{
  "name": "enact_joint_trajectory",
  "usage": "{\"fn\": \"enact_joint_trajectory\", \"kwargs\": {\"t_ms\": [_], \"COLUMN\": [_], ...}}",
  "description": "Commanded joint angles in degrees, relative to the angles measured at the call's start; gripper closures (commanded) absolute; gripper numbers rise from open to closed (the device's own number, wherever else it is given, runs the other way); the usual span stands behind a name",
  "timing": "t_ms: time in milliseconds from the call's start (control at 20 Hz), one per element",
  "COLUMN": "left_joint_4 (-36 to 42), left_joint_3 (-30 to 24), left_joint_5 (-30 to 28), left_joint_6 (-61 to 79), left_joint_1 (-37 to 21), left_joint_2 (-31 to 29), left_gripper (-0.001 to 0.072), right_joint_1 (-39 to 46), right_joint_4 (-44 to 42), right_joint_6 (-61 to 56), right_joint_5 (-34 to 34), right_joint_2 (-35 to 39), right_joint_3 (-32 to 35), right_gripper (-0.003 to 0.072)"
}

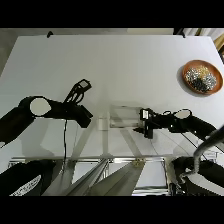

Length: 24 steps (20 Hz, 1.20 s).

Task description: Fold the box and place the chain.

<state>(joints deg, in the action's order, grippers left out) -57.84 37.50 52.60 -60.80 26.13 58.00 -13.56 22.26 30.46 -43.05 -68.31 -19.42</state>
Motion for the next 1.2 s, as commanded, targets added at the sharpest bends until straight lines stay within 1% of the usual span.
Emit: {"fn": "enact_joint_trajectory", "kwargs": {"t_ms": [0, 100, 250, 350, 450, 550, 650, 800, 850, 900, 1150], "left_joint_4": [-0.68, 0.24, 6.27, 7.76, 9.73, 12.92, 16.26, 19.8, 21.38, 22.56, 24.09], "left_joint_3": [-3.13, -4.07, -4.07, -4.07, -4.07, -4.04, -4.04, -4.02, -4.02, -4.02, -4.02], "left_joint_5": [-1.9, -3.13, -3.74, -5.57, -6.82, -7.43, -7.63, -6.78, -5.81, -5.16, -5.46], "left_joint_6": [-11.39, -11.72, -11.19, -11.17, -9.49, -6.88, -4.22, -0.9, 0.85, 1.9, 1.88], "left_joint_1": [-2.6, -2.58, -1.92, -0.09, 1.77, 2.89, 3.19, 3.19, 3.19, 3.19, 3.28], "left_joint_2": [2.43, 5.55, 11.45, 14.53, 16.02, 16.35, 16.35, 16.33, 16.17, 15.72, 12.76], "left_gripper": [0.0702, 0.0703, 0.0699, 0.07, 0.07, 0.0689, 0.055, 0.0546, 0.0508, 0.0488, 0.0477], "right_joint_1": [-0.04, -0.04, -0.07, -0.04, -0.04, -0.04, -0.04, -0.04, -0.07, -0.04, -0.04], "right_joint_4": [-0.02, 0.0, -0.02, -0.02, -0.02, -0.02, 0.0, -0.02, -0.02, -0.02, 0.0], "right_joint_6": [0.0, 0.0, 0.0, 0.0, -0.02, 0.0, -0.02, 0.0, 0.0, 0.0, 0.0], "right_joint_5": [-0.02, 0.0, -0.02, -0.02, -0.02, -0.02, 0.0, 0.0, -0.02, 0.0, 0.0], "right_joint_2": [-0.02, -0.02, -0.02, -0.02, -0.02, -0.02, -0.02, -0.02, -0.02, -0.02, -0.02], "right_joint_3": [0.02, 0.02, 0.02, 0.02, 0.02, 0.02, 0.02, 0.02, 0.02, 0.02, 0.02], "right_gripper": [0.0279, 0.0279, 0.0279, 0.0279, 0.0279, 0.0279, 0.0279, 0.0279, 0.0279, 0.0279, 0.0279]}}
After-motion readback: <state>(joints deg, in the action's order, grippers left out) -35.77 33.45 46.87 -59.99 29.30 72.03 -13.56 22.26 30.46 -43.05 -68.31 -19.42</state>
